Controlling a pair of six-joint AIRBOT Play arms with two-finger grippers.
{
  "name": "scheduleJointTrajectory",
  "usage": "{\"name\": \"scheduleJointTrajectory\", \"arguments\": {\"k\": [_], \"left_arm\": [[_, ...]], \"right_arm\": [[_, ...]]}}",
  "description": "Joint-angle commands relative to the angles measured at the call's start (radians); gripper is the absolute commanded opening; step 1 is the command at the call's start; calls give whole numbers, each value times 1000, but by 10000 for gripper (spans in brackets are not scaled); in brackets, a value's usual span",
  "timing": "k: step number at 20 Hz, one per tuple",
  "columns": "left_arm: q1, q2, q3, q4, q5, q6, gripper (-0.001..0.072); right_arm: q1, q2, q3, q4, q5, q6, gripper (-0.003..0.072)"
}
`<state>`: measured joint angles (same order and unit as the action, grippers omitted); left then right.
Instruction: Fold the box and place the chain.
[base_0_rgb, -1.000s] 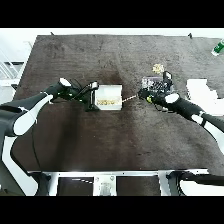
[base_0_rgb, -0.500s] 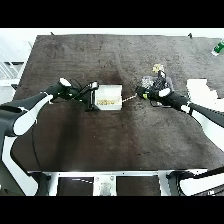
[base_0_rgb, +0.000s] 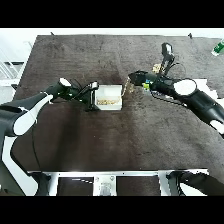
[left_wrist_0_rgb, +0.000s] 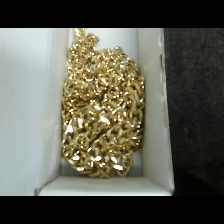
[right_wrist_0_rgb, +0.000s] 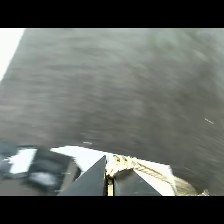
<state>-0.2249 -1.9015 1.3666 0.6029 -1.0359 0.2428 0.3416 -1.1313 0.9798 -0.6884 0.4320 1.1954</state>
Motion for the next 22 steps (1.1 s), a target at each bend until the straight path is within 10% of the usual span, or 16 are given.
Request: {"name": "scheduleJointTrajectory", "arguments": {"k": [1,18,20,22], "left_arm": [[0,0,0,0,0,0,537],[0,0,0,0,0,0,537],[0,0,0,0,0,0,537],[0,0,0,0,0,0,537]], "right_arm": [[73,83,11,0,22,0,10],[149,-186,26,50,-42,-17,16],[140,-221,26,40,-42,-30,353],[126,-216,26,0,-43,-31,390]]}}
